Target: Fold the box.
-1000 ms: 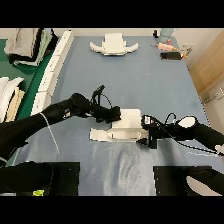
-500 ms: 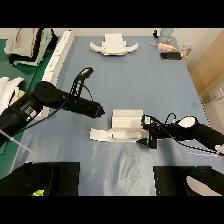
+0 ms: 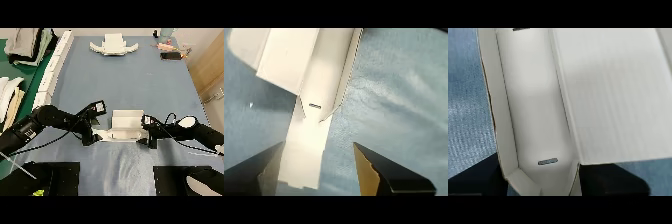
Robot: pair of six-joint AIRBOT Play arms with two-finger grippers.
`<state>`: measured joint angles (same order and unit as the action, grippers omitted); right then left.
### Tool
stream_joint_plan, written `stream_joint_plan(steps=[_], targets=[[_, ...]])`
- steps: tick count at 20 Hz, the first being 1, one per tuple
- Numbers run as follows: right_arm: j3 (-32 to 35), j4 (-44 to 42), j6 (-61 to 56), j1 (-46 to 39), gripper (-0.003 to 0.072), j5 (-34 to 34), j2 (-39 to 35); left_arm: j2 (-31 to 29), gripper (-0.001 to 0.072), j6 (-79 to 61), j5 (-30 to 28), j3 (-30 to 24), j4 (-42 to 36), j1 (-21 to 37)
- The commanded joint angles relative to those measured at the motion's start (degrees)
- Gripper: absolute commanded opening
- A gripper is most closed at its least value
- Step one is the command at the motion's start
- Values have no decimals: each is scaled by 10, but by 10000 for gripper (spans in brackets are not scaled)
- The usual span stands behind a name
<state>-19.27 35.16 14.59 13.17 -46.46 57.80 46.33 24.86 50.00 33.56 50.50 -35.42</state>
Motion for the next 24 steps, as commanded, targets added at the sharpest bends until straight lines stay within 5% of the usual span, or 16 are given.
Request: stream_joint_plan(steps=[1, 11, 12, 14, 23, 24], targets=[[0, 0, 0, 0, 525, 0, 0, 24, 652, -233, -51, -36, -90, 5], [0, 0, 0, 0, 525, 0, 0, 145, 648, -296, -89, -36, -163, 5], [0, 0, 0, 0, 525, 0, 0, 150, 621, -296, -94, -36, -163, 5], [0, 0, 0, 0, 525, 0, 0, 159, 446, -296, -107, -36, -163, 5], [0, 0, 0, 0, 525, 0, 0, 192, 440, -304, -102, -21, -207, 0], [0, 0, 0, 0, 525, 0, 0, 192, 315, -304, -97, -21, -208, 0]])
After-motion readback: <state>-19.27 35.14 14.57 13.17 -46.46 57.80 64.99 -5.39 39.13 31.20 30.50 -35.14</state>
